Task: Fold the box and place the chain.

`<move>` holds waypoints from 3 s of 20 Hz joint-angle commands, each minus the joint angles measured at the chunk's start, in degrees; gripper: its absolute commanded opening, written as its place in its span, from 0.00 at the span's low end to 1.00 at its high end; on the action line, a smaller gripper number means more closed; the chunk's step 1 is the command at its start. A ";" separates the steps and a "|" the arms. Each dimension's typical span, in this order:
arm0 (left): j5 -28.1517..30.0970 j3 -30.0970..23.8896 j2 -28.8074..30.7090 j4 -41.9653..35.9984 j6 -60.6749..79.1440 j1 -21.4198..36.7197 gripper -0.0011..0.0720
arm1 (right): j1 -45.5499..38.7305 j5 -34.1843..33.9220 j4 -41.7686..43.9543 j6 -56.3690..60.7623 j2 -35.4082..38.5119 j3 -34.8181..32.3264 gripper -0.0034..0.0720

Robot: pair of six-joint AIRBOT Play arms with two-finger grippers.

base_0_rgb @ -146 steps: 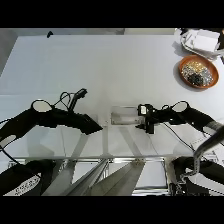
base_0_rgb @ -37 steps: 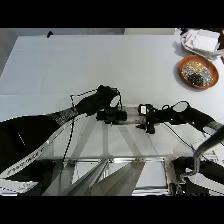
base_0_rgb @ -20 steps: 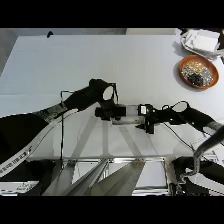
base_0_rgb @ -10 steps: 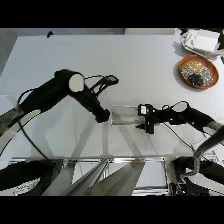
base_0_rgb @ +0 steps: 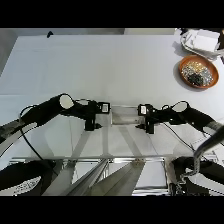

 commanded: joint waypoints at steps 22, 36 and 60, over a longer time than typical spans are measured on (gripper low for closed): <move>5.05 -1.20 -7.10 -25.03 21.49 -4.61 0.98 | 0.00 0.04 0.00 0.00 0.02 -0.02 0.44; -2.67 -1.22 -6.25 -18.14 25.09 1.68 0.98 | 0.00 0.04 0.00 0.00 0.02 -0.02 0.44; -0.85 -1.22 -8.90 -29.92 27.36 -2.10 0.88 | 0.00 0.04 0.00 0.00 0.02 -0.02 0.44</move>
